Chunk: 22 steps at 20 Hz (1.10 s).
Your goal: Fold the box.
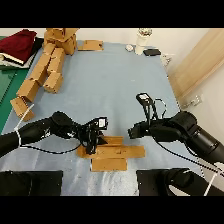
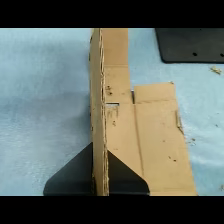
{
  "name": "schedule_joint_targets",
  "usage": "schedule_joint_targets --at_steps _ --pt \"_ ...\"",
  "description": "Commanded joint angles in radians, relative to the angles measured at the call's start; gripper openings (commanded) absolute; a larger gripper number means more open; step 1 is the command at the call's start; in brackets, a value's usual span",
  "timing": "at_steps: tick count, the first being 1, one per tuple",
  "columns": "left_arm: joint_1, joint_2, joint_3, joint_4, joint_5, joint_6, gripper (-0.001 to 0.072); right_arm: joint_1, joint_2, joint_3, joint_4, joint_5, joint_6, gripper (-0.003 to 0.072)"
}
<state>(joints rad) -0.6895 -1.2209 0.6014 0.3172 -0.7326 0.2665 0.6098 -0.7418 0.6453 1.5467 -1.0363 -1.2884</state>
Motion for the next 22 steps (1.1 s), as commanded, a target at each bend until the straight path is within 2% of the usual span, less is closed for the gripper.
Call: schedule_joint_targets --at_steps 1,4,6,9,11,13,15,17,18,19,20,22 --pt "0.001 0.001 0.002 -0.002 -0.010 0.002 0.0012 0.036 -0.003 -0.003 -0.028 -0.055 0.016 0.0002" --pt "0.001 0.001 0.002 -0.003 -0.010 0.002 0.0012 0.037 -0.003 -0.003 -0.021 -0.073 0.015 0.0002" --pt "0.001 0.001 0.002 -0.003 -0.008 0.002 0.0012 0.049 -0.003 -0.003 -0.003 -0.127 0.015 0.0002" --pt "0.001 0.000 0.002 -0.003 -0.008 0.002 0.0012 0.128 -0.002 -0.003 0.108 -0.196 0.015 0.0002" --pt "0.001 0.000 0.002 -0.003 -0.008 0.002 0.0012 0.261 0.000 -0.003 0.146 -0.197 0.038 0.0001" --pt "0.001 0.000 0.002 -0.003 -0.008 0.002 0.0012 0.466 0.001 -0.003 0.097 -0.196 0.103 0.0001" --pt "0.001 0.000 0.002 -0.003 -0.008 0.002 0.0012 0.694 0.001 -0.008 -0.036 -0.181 0.171 0.0000" --pt "0.001 0.000 0.002 -0.003 -0.008 0.002 0.0012 0.885 0.000 -0.042 -0.183 -0.111 0.193 0.0003" --pt "0.001 0.000 0.002 -0.003 -0.008 0.002 0.0012 0.958 -0.008 -0.070 -0.234 -0.064 0.193 0.0047" --pt "0.001 0.000 0.002 -0.003 -0.008 0.002 0.0012 0.999 -0.023 -0.095 -0.266 -0.033 0.192 0.0294" --pt "0.001 0.000 0.002 -0.003 -0.008 0.002 0.0013 1.020 -0.050 -0.117 -0.296 -0.018 0.192 0.0482" --pt "0.000 0.000 0.002 -0.003 -0.009 0.002 0.0012 1.022 -0.120 -0.135 -0.327 -0.021 0.188 0.0487"
